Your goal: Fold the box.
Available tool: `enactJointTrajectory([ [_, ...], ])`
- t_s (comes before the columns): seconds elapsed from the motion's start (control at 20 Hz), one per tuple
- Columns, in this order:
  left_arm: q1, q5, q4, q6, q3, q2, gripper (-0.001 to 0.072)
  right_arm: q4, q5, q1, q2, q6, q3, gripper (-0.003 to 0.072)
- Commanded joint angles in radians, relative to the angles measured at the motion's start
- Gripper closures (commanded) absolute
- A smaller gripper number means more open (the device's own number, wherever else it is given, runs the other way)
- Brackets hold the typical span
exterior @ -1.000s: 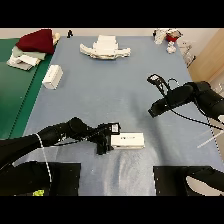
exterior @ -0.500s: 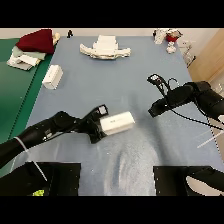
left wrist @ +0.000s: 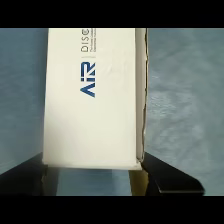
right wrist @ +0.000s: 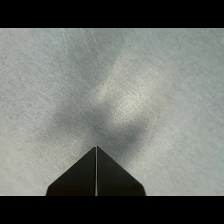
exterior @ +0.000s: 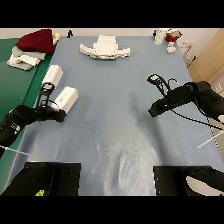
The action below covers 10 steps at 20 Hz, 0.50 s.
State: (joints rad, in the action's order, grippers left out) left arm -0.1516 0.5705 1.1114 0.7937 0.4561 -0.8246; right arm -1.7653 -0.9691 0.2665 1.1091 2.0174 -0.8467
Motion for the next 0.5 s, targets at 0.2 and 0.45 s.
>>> enactJointTrajectory([
  [0.2,-0.225,-0.167,0.040,0.029,0.043,-0.169,0.0317,0.000,0.000,0.000,0.001,0.000,-0.001,0.0682],
  [0.45,-0.222,-0.196,0.040,0.029,0.202,-0.374,0.0317,0.000,0.000,0.000,0.001,0.000,-0.001,0.0682],
])
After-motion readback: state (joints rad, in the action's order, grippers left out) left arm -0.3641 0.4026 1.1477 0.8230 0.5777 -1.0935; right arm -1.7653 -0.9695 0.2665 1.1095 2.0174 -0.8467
